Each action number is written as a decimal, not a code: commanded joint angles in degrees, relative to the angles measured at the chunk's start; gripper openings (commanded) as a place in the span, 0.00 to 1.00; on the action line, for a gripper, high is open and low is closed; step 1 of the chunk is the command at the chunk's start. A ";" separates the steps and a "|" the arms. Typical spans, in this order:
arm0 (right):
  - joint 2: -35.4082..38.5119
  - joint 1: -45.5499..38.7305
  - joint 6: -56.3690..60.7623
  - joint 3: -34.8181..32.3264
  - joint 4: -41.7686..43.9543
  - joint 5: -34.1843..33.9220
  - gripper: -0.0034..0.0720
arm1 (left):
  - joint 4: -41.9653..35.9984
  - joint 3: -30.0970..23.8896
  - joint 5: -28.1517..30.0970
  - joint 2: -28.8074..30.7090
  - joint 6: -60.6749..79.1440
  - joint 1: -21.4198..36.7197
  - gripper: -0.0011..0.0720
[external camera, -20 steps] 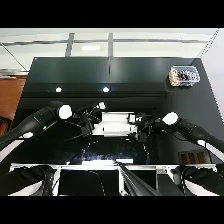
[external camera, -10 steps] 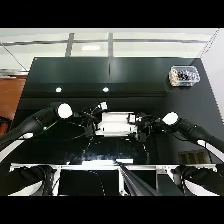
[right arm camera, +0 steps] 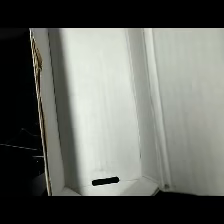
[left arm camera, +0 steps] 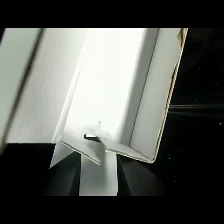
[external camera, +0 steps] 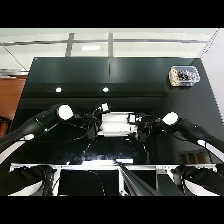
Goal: Fold the box and place the chain.
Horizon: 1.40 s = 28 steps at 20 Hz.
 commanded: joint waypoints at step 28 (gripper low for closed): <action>-0.02 -0.02 0.09 0.02 0.04 -0.07 0.26 | 2.43 0.04 -1.57 1.92 -8.17 0.44 0.05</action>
